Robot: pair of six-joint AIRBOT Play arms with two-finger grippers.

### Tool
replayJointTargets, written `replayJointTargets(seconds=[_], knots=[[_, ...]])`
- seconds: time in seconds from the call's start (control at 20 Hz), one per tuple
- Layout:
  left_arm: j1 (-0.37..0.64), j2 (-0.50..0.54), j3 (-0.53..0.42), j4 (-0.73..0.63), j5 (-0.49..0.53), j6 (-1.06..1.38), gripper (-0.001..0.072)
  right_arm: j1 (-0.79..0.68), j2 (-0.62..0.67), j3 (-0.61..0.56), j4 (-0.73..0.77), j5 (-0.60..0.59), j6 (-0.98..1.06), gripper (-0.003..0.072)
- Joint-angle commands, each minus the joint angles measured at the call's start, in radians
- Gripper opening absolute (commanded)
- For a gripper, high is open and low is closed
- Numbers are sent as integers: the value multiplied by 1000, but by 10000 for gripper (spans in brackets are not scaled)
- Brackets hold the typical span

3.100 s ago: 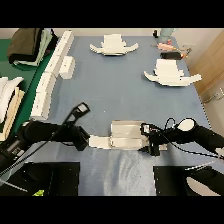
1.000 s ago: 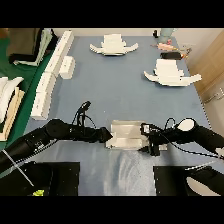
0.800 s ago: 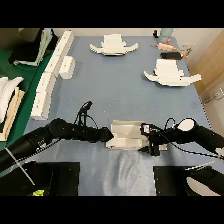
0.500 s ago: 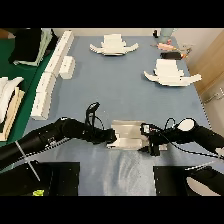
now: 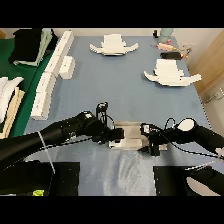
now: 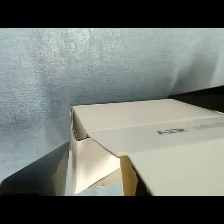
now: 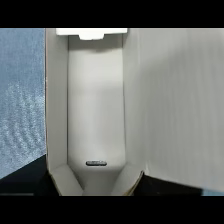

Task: Fold the box.

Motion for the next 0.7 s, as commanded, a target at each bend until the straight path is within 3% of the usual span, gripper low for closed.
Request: replayJointTargets(seconds=[0.0,0.2,0.6,0.65], knots=[[-35,-56,66,127,-105,-134,442,0,0,1,0,0,0,545],[-87,-113,144,235,-212,-209,442,0,0,1,0,0,0,545],[-136,-268,290,283,-341,-229,442,0,0,1,0,0,0,545],[-136,-277,298,283,-342,-229,396,0,0,1,0,0,0,545]])
